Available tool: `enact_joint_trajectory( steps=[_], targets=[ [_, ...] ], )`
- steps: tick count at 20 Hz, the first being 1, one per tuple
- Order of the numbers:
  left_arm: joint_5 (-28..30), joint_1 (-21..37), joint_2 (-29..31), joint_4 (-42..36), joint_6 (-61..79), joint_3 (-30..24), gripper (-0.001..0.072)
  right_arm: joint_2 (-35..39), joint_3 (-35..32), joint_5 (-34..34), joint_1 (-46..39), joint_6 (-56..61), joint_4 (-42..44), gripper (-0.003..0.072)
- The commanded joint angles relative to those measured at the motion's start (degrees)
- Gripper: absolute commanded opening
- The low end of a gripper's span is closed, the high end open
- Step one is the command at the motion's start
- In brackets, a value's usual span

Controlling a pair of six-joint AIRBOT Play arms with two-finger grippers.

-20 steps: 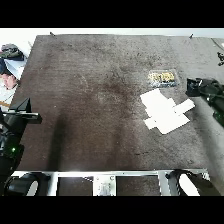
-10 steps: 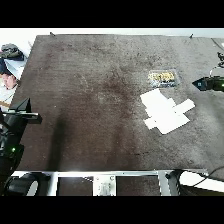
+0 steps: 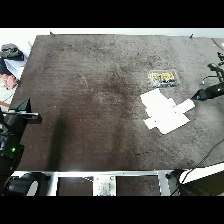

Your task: Fold the box and place the chain.

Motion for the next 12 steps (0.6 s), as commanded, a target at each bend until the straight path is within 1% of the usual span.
enact_joint_trajectory(
  steps=[1,2,4,6,7,8,10,12],
  targets=[
    [0.0,0.0,0.0,0.0,0.0,0.0,0.0014,-4.1,1.0,5.7,0.0,0.0,-1.5,0.0471],
    [0.0,0.0,0.0,0.0,0.0,0.0,0.0013,-5.0,1.0,5.8,0.0,-0.7,-0.3,0.0471],
    [0.0,0.0,0.0,0.0,0.0,0.0,0.0013,-6.6,1.0,6.9,0.1,-2.4,5.1,0.0471],
    [0.0,0.0,0.0,0.0,0.0,0.0,0.0013,-7.7,1.0,10.5,0.2,-1.8,6.2,0.047],
    [0.0,0.0,0.0,0.0,0.0,0.0,0.0014,-8.2,1.0,11.0,0.2,-1.9,6.4,0.0451],
    [0.0,0.0,0.0,0.0,0.0,0.0,0.0013,-8.5,1.0,11.8,0.2,-1.9,6.6,0.0343],
    [0.0,0.0,0.0,0.0,0.0,0.0,0.0014,-9.1,1.0,12.9,0.2,-1.9,6.6,0.0347],
    [0.0,0.0,0.0,0.0,0.0,0.0,0.0014,-9.5,1.0,11.5,0.2,-1.9,6.6,0.0346]
  ],
)
